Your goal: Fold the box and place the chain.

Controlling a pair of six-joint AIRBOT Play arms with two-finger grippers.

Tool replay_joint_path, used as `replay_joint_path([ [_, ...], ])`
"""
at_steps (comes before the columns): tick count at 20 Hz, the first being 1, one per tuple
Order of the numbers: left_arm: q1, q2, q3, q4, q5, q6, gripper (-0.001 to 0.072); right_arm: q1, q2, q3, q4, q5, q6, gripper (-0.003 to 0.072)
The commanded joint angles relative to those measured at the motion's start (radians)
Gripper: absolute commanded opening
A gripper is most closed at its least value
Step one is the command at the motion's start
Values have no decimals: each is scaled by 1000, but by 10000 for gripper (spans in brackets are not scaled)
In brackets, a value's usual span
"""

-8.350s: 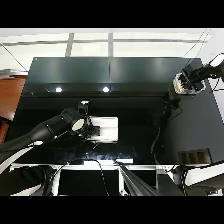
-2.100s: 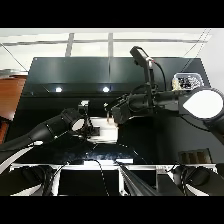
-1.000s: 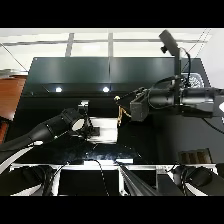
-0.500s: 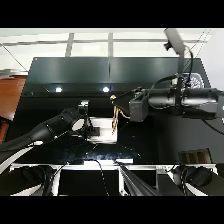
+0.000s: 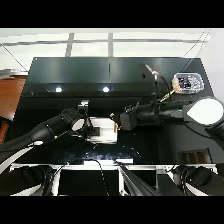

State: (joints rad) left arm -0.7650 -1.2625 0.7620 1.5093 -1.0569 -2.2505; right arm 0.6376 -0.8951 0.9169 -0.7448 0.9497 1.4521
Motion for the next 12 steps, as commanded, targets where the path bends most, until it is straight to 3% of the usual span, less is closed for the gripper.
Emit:
replay_joint_path([
  [1,0,0,0,0,0,0,32,37,-5,-40,-5,-40,12,16],
  [12,-4,0,0,0,1,0,32,90,-144,-40,-12,-79,34,18],
])
